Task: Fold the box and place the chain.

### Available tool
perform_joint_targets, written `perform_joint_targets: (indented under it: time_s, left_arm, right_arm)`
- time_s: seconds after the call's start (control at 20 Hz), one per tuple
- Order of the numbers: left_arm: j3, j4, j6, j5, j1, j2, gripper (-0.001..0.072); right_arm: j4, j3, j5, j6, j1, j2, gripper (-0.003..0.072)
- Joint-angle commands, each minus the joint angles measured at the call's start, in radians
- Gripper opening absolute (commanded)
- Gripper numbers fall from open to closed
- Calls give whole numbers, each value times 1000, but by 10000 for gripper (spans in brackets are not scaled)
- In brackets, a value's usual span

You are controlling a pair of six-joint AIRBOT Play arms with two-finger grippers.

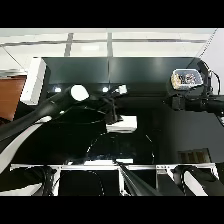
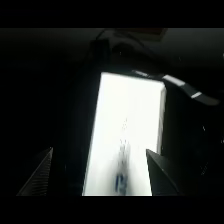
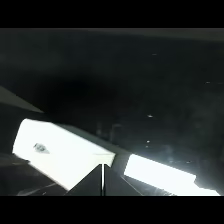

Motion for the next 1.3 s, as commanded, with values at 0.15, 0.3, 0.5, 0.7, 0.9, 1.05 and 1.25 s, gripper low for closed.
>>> perform_joint_targets:
  time_s: [0.15, 0.3, 0.5, 0.7, 0.9, 1.05, 1.25]
  left_arm:
    - [142, 47, -177, -105, -35, -172, 710]
    - [155, 100, -176, -198, -39, -185, 710]
    - [167, 105, -172, -223, -44, -185, 710]
    - [198, 200, -173, -271, -62, -185, 710]
    - [203, 259, -219, -264, -95, -189, 710]
    - [203, 404, -340, -197, -152, -209, 707]
    - [263, 542, -576, -280, -146, -185, 388]
  right_arm:
    - [-79, 0, -27, -1, -6, 3, 23]
    - [-84, 0, -28, -4, -6, 3, 23]
    - [-95, 0, -27, -5, -5, 3, 23]
    - [-117, 0, -28, -4, -6, 3, 23]
    - [-117, -1, -28, -4, -5, 3, 23]
    - [-117, -2, -29, -4, -5, 3, 23]
    - [-117, -2, -28, -4, -6, 3, 23]
